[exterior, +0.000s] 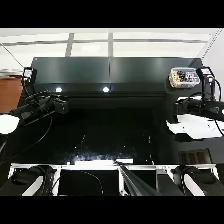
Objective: Fold the box and place the chain.
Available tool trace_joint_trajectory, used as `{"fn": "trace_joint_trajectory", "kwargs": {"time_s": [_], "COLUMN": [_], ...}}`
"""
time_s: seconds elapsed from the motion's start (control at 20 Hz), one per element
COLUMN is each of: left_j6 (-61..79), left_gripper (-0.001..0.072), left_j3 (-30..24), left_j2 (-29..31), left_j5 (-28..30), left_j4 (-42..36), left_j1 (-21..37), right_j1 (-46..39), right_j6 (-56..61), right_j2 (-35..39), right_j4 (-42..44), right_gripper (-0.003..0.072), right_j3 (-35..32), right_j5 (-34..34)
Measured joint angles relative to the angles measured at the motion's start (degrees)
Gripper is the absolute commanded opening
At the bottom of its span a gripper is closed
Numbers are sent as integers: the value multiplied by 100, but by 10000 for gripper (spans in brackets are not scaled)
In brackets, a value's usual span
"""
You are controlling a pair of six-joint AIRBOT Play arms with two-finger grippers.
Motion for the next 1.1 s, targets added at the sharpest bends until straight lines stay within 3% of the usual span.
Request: {"fn": "trace_joint_trajectory", "kwargs": {"time_s": [1.05, 1.1], "left_j6": [-17, -17], "left_gripper": [39, 225], "left_j3": [0, 0], "left_j2": [0, 0], "left_j5": [94, 96], "left_j4": [-234, -310], "left_j1": [-4, -4], "right_j1": [0, 0], "right_j6": [4, 9], "right_j2": [0, 0], "right_j4": [199, 214], "right_gripper": [45, 273], "right_j3": [0, 0], "right_j5": [-186, -227]}}
